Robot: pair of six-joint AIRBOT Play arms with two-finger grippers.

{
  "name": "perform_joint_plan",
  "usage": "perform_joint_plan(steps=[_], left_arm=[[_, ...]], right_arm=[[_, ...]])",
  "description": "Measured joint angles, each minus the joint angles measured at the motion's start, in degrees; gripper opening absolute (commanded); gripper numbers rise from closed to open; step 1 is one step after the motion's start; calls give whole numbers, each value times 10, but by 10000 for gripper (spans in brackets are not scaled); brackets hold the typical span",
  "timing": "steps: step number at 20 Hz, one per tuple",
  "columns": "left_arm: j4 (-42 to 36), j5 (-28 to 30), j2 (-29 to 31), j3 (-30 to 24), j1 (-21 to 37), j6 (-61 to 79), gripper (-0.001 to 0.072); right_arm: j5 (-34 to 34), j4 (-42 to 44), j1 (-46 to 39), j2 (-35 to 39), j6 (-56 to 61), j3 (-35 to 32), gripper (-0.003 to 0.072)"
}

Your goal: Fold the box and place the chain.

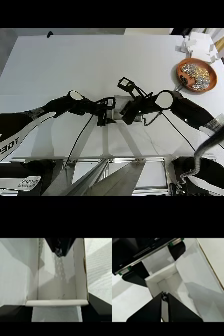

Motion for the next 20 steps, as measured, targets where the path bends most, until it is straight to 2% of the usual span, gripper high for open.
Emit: perform_joint_plan(steps=[1,2,8,10,14,18,20], left_arm=[[0,0,0,0,0,0,10],[0,0,0,0,0,0,10],[0,0,0,0,0,0,10],[0,0,0,0,0,0,10],[0,0,0,0,0,0,10],[0,0,0,0,0,0,10],[0,0,0,0,0,0,10]], right_arm=[[-1,-2,1,0,2,0,223],[-2,-3,2,0,2,0,241],[10,-25,3,42,7,0,237],[26,-78,3,77,38,0,237],[85,-267,-8,137,195,0,238],[126,-369,-82,157,305,-4,241],[125,-392,-130,161,327,-8,319]])
